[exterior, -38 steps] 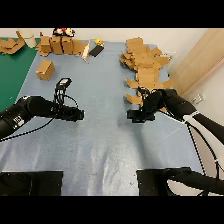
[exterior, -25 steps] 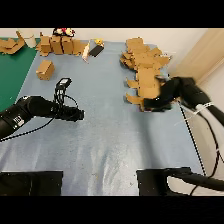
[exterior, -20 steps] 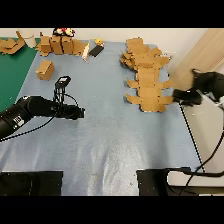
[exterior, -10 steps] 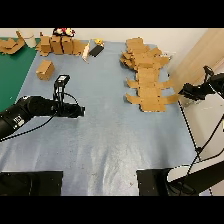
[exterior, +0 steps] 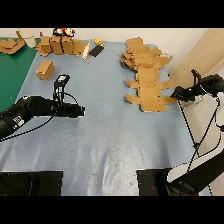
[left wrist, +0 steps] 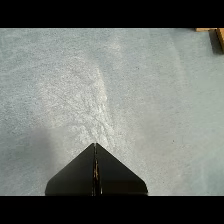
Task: Fold the box.
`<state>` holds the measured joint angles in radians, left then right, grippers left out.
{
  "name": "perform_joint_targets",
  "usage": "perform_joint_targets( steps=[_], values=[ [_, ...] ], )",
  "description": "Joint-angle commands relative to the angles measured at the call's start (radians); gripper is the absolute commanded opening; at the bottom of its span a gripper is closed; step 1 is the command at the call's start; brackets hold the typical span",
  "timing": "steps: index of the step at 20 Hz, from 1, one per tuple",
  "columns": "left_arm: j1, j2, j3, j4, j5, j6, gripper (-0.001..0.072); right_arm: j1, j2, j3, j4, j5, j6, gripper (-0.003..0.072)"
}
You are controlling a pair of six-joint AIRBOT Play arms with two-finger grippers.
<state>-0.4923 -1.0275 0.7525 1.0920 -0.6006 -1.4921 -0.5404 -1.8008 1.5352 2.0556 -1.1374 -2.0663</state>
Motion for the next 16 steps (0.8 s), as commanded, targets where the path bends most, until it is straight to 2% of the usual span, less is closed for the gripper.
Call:
perform_joint_targets(
  steps=[1, 2, 3, 7, 9, 11, 16],
  values=[
    [0.0, 0.001, 0.001, 0.0, 0.0, 0.0, 0.0013, 0.036, -0.005, 0.002, 0.008, -0.081, -0.023, 0.0127],
    [0.0, 0.001, 0.001, 0.0, 0.0, 0.0, 0.0013, 0.049, -0.002, 0.002, 0.012, -0.104, -0.023, 0.0034],
    [0.0, 0.001, 0.001, 0.0, -0.001, 0.0, 0.0013, 0.066, 0.003, 0.002, 0.019, -0.127, -0.023, 0.0003],
    [0.0, 0.001, 0.001, -0.024, -0.001, -0.001, 0.0013, 0.136, 0.04, -0.003, 0.056, -0.238, 0.01, 0.0001],
    [-0.001, 0.001, 0.001, -0.044, -0.003, -0.001, 0.0013, 0.177, 0.084, -0.029, 0.071, -0.252, 0.056, -0.0001],
    [0.0, 0.001, 0.001, -0.045, -0.018, -0.001, 0.0013, 0.221, 0.165, -0.112, 0.069, -0.219, 0.103, -0.0002],
    [0.0, 0.001, 0.001, -0.045, -0.097, 0.003, 0.0013, 0.305, 0.419, -0.451, 0.069, -0.117, 0.171, -0.0001]
  ],
)
